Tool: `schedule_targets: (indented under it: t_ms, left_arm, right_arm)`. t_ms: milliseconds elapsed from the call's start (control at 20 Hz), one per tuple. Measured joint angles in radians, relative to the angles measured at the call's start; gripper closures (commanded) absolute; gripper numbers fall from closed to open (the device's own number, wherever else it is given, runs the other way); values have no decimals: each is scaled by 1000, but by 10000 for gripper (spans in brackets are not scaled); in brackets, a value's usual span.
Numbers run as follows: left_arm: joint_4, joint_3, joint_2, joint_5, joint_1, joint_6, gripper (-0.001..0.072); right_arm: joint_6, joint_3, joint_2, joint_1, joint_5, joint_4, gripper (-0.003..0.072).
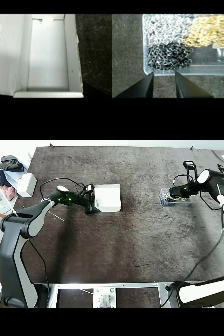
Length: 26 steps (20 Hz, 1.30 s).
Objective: Fold the box and place the chain.
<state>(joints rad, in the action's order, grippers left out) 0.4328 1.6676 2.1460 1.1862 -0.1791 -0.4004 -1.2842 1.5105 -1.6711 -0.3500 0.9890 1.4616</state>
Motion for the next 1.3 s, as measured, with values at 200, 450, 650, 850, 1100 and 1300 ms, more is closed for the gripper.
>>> schedule_targets:
  t_ms: [200,450,650,850,1100,1300]
  left_arm:
    - [0,0,0,0,0,0,370]
    - [0,0,0,0,0,0,370]
    - [0,0,0,0,0,0,370]
    - [0,0,0,0,0,0,370]
    - [0,0,0,0,0,0,369]
    - [0,0,0,0,0,0,370]
  right_arm:
    - [55,116,-101,-7,91,-38,375]
    - [100,159,-151,-4,127,-51,375]
    - [112,166,-181,1,135,-51,375]
    - [116,169,-199,3,146,-51,462]
    - [118,169,-209,3,146,-48,558]
    - [114,169,-216,3,145,-48,678]
